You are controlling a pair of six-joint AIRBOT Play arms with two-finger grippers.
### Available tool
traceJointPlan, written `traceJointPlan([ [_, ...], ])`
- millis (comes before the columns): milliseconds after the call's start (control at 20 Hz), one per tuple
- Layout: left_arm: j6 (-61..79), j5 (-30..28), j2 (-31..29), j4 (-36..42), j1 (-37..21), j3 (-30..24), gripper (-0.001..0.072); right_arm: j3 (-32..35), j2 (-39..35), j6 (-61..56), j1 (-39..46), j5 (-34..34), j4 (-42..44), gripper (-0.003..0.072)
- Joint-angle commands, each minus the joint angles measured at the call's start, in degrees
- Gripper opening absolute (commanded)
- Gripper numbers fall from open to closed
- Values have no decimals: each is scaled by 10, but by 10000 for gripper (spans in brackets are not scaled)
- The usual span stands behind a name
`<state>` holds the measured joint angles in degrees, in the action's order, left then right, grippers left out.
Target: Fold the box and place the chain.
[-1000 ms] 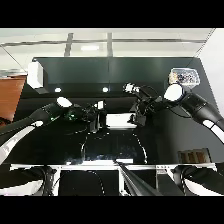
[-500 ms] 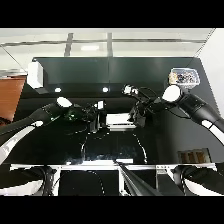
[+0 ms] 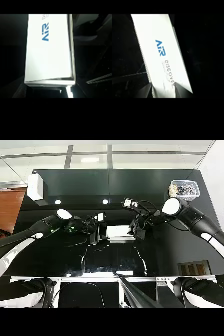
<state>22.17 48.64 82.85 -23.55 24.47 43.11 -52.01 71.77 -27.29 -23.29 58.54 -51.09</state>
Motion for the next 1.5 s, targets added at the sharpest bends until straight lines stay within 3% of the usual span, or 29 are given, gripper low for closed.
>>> traceJointPlan([
  [0,1,0,0,0,0,0,487,1,0,-1,0,-8,0,302],
  [800,1,0,0,0,0,0,487,0,14,-7,0,38,0,314],
  [1000,1,0,0,0,0,0,487,-9,-14,-157,25,78,-3,312],
  [1100,1,0,0,0,0,0,487,-9,-20,-242,54,146,1,311],
  [1150,1,0,0,0,0,0,487,-2,-20,-276,66,176,4,282],
  [1200,1,0,0,0,0,0,487,8,-20,-285,74,191,21,61],
  [1250,1,0,0,0,0,0,487,24,-20,-284,78,191,57,11],
  [1450,1,0,0,0,0,0,487,86,-17,-259,78,99,233,11],
])
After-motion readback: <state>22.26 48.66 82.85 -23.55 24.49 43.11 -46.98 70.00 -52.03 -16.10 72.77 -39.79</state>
